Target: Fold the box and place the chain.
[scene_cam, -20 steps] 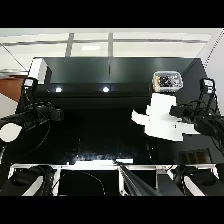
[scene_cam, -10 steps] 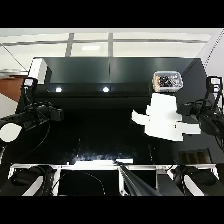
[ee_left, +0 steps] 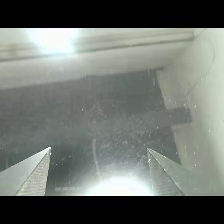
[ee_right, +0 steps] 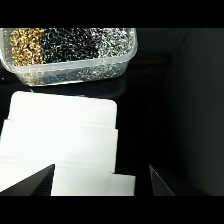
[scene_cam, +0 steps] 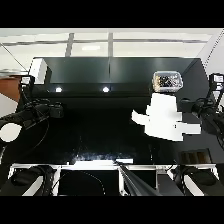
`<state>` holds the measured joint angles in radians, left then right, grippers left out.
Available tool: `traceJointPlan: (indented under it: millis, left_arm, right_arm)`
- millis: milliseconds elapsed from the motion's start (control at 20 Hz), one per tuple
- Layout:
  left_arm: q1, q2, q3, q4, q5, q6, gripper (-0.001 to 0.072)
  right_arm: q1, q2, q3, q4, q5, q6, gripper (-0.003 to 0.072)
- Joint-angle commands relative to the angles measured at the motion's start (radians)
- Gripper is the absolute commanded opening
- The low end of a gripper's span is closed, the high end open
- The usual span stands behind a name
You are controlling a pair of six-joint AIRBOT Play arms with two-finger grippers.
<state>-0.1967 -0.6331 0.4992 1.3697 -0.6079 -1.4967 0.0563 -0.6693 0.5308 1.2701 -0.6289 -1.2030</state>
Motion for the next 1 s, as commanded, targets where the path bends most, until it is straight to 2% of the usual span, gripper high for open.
traceJointPlan:
  millis: [0, 100, 200, 250, 350, 500, 550, 600, 650, 700, 950]
  left_arm:
    - [0.000, 0.000, 0.000, -0.003, 0.017, -0.001, 0.0700]
    - [0.000, -0.001, 0.000, -0.003, 0.024, -0.001, 0.0700]
    - [0.000, -0.001, 0.000, -0.007, 0.025, -0.001, 0.0700]
    - [0.000, -0.001, 0.000, -0.026, 0.026, -0.001, 0.0700]
    - [0.000, -0.003, 0.000, -0.047, 0.033, -0.001, 0.0700]
    - [0.000, -0.013, 0.000, -0.047, 0.028, 0.000, 0.0700]
    - [0.000, -0.014, 0.000, -0.047, 0.028, -0.001, 0.0700]
    - [0.000, -0.015, 0.000, -0.047, 0.028, 0.000, 0.0700]
    - [0.000, -0.015, 0.000, -0.047, 0.029, -0.001, 0.0700]
    - [0.000, -0.017, 0.000, -0.047, 0.032, -0.001, 0.0700]
    - [0.000, -0.049, 0.000, -0.051, 0.032, -0.001, 0.0700]
  right_arm:
    - [-0.092, 0.000, 0.038, -0.072, -0.223, 0.066, 0.0690]
    - [-0.267, 0.000, 0.052, -0.150, -0.338, 0.069, 0.0689]
    - [-0.518, -0.003, 0.051, -0.079, -0.343, -0.027, 0.0689]
    - [-0.640, -0.008, 0.051, 0.015, -0.320, -0.117, 0.0689]
    - [-0.901, -0.057, 0.051, 0.338, -0.291, -0.424, 0.0689]
    - [-1.131, -0.224, 0.051, 0.814, -0.338, -0.803, 0.0689]
    - [-1.165, -0.292, 0.051, 0.943, -0.390, -0.938, 0.0688]
    - [-1.178, -0.357, 0.051, 1.006, -0.436, -1.024, 0.0688]
    - [-1.172, -0.418, 0.051, 1.028, -0.478, -1.094, 0.0672]
    - [-1.146, -0.475, 0.054, 1.030, -0.487, -1.110, 0.0590]
    - [-0.985, -0.686, 0.169, 1.029, -0.602, -1.143, 0.0584]
